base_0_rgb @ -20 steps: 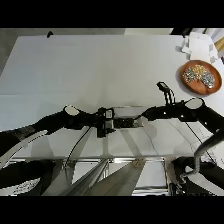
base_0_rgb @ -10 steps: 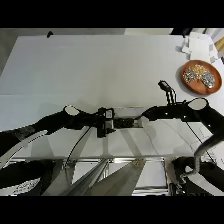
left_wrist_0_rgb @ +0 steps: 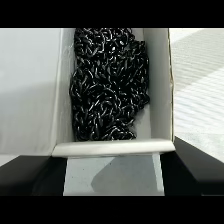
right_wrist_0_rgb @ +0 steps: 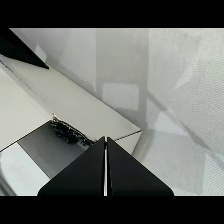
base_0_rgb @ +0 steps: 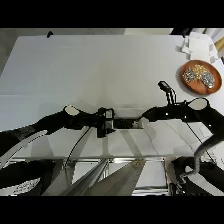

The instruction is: Fold the box and place the chain.

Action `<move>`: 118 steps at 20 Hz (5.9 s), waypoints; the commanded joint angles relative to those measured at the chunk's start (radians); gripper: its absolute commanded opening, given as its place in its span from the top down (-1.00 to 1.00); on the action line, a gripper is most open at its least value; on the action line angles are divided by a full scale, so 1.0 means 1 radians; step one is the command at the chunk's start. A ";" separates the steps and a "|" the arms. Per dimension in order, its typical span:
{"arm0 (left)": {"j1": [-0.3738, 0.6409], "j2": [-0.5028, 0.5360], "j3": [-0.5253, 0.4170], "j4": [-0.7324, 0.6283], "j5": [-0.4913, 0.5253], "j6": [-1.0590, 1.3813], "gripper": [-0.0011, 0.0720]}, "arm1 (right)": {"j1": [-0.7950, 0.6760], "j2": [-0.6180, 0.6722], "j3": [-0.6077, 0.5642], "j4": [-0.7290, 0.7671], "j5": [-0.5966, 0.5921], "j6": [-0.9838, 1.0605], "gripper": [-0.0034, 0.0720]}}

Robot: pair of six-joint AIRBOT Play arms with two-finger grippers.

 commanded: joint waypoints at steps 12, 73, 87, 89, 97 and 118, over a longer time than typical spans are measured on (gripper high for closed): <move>0.000 0.000 0.001 -0.001 0.001 -0.001 0.12 | 0.000 0.088 -0.001 -0.071 0.006 0.090 0.87; 0.000 0.000 0.001 -0.001 0.002 -0.001 0.12 | 0.322 -0.202 0.515 -0.370 0.204 -0.422 0.27; 0.000 0.000 0.001 -0.001 0.002 -0.001 0.12 | 0.404 -0.201 0.462 -0.389 0.232 -0.416 0.27; 0.000 0.000 0.001 -0.001 0.002 -0.001 0.12 | 0.423 -0.195 0.462 -0.389 0.236 -0.417 0.27; 0.000 0.000 0.001 -0.001 0.001 -0.001 0.12 | 0.457 -0.151 0.456 -0.417 0.235 -0.405 0.27; 0.000 0.000 0.001 -0.001 0.002 -0.001 0.12 | 0.457 -0.151 0.406 -0.449 0.168 -0.384 0.50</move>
